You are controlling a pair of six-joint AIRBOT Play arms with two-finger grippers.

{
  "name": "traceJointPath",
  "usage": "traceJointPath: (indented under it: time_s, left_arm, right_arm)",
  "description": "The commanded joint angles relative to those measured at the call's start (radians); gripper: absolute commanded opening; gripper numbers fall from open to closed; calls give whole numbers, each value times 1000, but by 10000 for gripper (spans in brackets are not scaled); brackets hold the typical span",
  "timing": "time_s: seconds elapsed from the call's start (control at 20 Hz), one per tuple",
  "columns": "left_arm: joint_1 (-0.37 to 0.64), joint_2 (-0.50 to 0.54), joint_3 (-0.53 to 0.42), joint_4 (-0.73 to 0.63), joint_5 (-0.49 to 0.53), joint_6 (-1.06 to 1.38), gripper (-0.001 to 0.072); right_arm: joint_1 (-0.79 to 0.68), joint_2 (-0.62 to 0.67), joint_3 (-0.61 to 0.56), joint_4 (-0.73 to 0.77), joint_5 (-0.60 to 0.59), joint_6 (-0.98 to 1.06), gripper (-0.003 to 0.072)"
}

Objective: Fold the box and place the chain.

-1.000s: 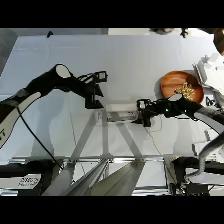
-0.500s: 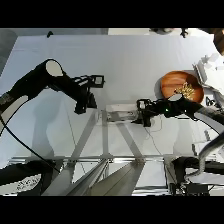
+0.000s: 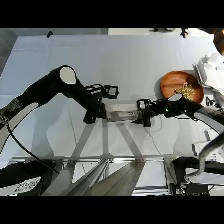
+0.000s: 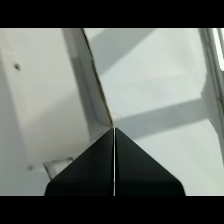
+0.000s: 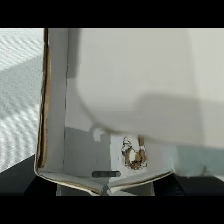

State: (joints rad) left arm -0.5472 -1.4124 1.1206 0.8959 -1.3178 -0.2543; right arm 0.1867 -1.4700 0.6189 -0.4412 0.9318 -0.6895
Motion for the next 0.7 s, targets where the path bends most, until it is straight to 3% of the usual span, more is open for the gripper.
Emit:
traceJointPath:
  time_s: [0.0,0.3,0.65]
  left_arm:
    - [-12,-2,1,-5,198,-77,5]
    - [-6,-63,0,-5,449,-220,8]
    - [-8,-174,1,-13,438,-270,8]
  right_arm:
    - [0,0,0,0,0,0,524]
    - [0,0,0,0,0,0,524]
    - [0,0,0,0,0,0,524]
